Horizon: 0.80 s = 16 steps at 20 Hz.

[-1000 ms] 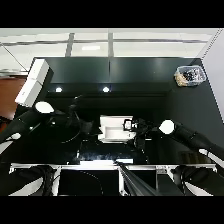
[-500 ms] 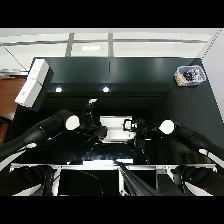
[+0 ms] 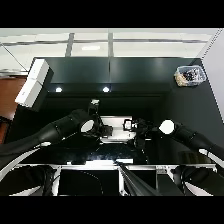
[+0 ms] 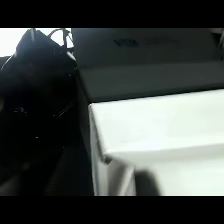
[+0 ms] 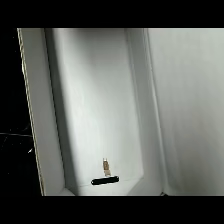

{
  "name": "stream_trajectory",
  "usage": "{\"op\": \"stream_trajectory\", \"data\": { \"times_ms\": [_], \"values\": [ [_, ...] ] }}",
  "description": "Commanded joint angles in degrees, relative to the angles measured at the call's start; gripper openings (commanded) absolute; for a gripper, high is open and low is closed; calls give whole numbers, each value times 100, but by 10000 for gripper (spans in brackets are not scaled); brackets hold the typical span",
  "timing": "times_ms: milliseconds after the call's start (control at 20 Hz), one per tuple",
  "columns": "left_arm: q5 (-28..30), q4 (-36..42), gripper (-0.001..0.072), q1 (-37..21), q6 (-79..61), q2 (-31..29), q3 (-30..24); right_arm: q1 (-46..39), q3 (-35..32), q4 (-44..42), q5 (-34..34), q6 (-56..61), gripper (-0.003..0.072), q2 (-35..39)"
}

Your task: Fold the box and place the chain.

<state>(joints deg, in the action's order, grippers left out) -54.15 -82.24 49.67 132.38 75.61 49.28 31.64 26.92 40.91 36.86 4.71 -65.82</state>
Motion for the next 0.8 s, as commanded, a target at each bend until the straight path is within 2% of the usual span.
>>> {"op": "stream_trajectory", "data": {
  "times_ms": [0, 250, 300, 350, 400, 650, 700, 750],
  "values": [
    [-387, -120, 229, 96, 315, 332, 236, 2, 2, 0, 17, 0, 415, -4],
    [-468, -173, 227, 109, 380, 494, 457, 2, 2, 0, 26, 2, 415, -4],
    [-466, -170, 194, 109, 442, 496, 457, 2, 2, -2, 26, 2, 415, -4],
    [-452, -166, 59, 109, 444, 496, 457, 2, 2, 0, 26, 2, 415, -4],
    [-415, -151, 29, 109, 457, 498, 457, 2, 2, 0, 26, 2, 415, -4],
    [-409, -138, 30, 109, 455, 498, 457, 2, 2, 0, 44, 0, 416, -2],
    [-417, -138, 30, 109, 455, 496, 457, 2, 4, 0, 48, 17, 445, 7],
    [-426, -146, 30, 107, 452, 492, 457, 2, 7, -2, 42, 131, 662, 28]
  ]
}}
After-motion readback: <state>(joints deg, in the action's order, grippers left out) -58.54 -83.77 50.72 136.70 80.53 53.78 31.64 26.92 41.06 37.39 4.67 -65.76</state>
